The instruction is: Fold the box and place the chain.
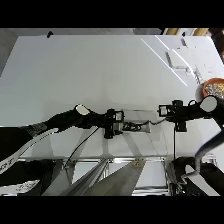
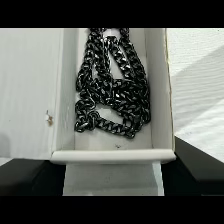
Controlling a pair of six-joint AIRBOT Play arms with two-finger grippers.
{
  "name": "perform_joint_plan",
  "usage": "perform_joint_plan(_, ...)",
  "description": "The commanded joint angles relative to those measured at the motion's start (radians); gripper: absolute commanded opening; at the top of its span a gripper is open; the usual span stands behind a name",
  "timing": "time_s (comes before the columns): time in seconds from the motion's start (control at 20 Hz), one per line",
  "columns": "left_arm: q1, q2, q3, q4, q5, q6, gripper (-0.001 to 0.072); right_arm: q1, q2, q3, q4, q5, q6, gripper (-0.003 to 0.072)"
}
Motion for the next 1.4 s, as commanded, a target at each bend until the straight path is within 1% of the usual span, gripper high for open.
perform_joint_plan(0.0,0.0,0.001,0.001,0.0,0.0,0.0,0.0275,0.064,0.147,0.001,0.162,0.041,0.067,0.002)
perform_joint_plan(0.1,0.0,0.001,0.001,0.0,0.0,0.0,0.0275,0.16,0.21,0.001,0.23,0.089,0.067,0.002)
perform_joint_plan(0.2,0.0,0.001,0.001,0.0,0.0,0.0,0.0275,0.257,0.248,0.001,0.242,0.127,0.066,0.0021)
perform_joint_plan(0.3,0.0,0.0,0.001,0.0,0.0,0.0,0.0275,0.349,0.259,0.001,0.28,0.124,0.069,0.0021)
perform_joint_plan(0.4,0.0,0.0,0.001,0.0,0.0,0.0,0.0275,0.414,0.256,0.001,0.361,0.082,0.069,0.0021)
perform_joint_plan(0.5,0.0,0.001,0.001,0.0,0.0,0.0,0.0275,0.464,0.246,0.001,0.43,-0.008,0.069,0.0021)
perform_joint_plan(0.6,0.0,0.001,0.001,0.0,0.0,0.0,0.0275,0.495,0.213,0.001,0.469,-0.101,0.072,0.0021)
perform_joint_plan(0.7,0.0,0.001,0.001,0.0,0.0,0.0,0.0275,0.513,0.16,0.001,0.515,-0.156,0.099,0.0021)
perform_joint_plan(0.8,0.0,0.0,0.001,0.0,0.0,0.0,0.0275,0.52,0.098,0.001,0.515,-0.186,0.1,0.0021)
perform_joint_plan(0.95,0.0,0.001,0.001,0.0,0.0,0.0,0.0275,0.52,0.037,0.001,0.446,-0.224,0.11,0.0026)
perform_joint_plan(1.0,0.0,0.001,0.0,0.0,0.0,0.0,0.0275,0.519,0.034,0.002,0.42,-0.232,0.11,0.0071)
perform_joint_plan(1.05,0.0,0.0,0.001,0.0,0.0,0.0,0.0275,0.508,0.036,0.012,0.392,-0.217,0.109,0.0073)
perform_joint_plan(1.1,0.0,0.001,0.0,0.0,0.0,0.0,0.0275,0.483,0.042,0.037,0.359,-0.173,0.109,0.0097)
perform_joint_plan(1.15,0.0,0.001,0.001,0.0,0.0,0.0,0.0275,0.451,0.048,0.069,0.342,-0.115,0.109,0.0179)
perform_joint_plan(1.2,0.0,0.001,0.001,0.0,0.0,0.0,0.0275,0.408,0.056,0.106,0.335,-0.04,0.109,0.0297)
perform_joint_plan(1.25,0.0,0.0,0.001,0.0,0.0,0.0,0.0275,0.365,0.065,0.138,0.334,0.03,0.106,0.0363)
perform_joint_plan(1.3,0.0,0.001,0.001,0.0,0.0,0.0,0.0275,0.314,0.076,0.167,0.333,0.102,0.086,0.0363)
perform_joint_plan(1.35,0.0,0.001,0.001,0.0,0.0,0.0,0.0275,0.262,0.085,0.183,0.331,0.147,0.072,0.0361)
